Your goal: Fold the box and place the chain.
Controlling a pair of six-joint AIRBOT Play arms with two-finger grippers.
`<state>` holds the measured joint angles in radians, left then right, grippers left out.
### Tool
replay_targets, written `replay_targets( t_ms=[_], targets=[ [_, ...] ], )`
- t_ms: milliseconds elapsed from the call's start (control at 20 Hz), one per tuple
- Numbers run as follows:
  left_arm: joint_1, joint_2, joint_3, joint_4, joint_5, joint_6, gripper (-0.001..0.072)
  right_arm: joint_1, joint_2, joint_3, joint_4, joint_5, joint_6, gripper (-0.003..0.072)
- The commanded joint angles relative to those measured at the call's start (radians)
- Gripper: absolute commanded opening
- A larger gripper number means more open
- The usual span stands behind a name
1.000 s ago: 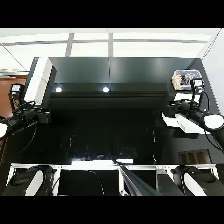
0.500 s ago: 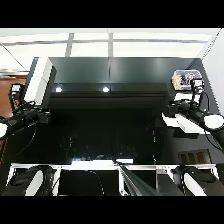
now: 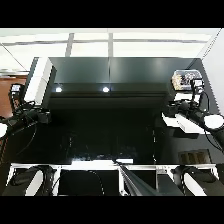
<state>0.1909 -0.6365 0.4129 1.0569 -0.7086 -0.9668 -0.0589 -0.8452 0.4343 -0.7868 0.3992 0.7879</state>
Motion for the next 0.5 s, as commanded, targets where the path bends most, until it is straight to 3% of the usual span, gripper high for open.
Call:
replay_targets(
  t_ms=[0, 150, 350, 450],
  targets=[
    [0.000, 0.001, 0.000, 0.000, 0.001, -0.002, 0.0025, 0.000, 0.001, 0.000, 0.000, 0.000, 0.000, 0.0018],
    [0.000, 0.000, 0.000, -0.001, 0.005, -0.002, 0.0025, -0.003, 0.001, 0.000, 0.000, -0.031, 0.000, 0.0018],
    [-0.001, -0.014, 0.000, -0.034, 0.088, -0.002, 0.0025, -0.004, 0.001, 0.000, 0.010, -0.093, 0.001, 0.0018],
    [-0.001, -0.030, 0.000, -0.061, 0.143, -0.003, 0.0026, -0.004, 0.001, 0.000, 0.083, -0.108, 0.001, 0.0018]
  ],
)
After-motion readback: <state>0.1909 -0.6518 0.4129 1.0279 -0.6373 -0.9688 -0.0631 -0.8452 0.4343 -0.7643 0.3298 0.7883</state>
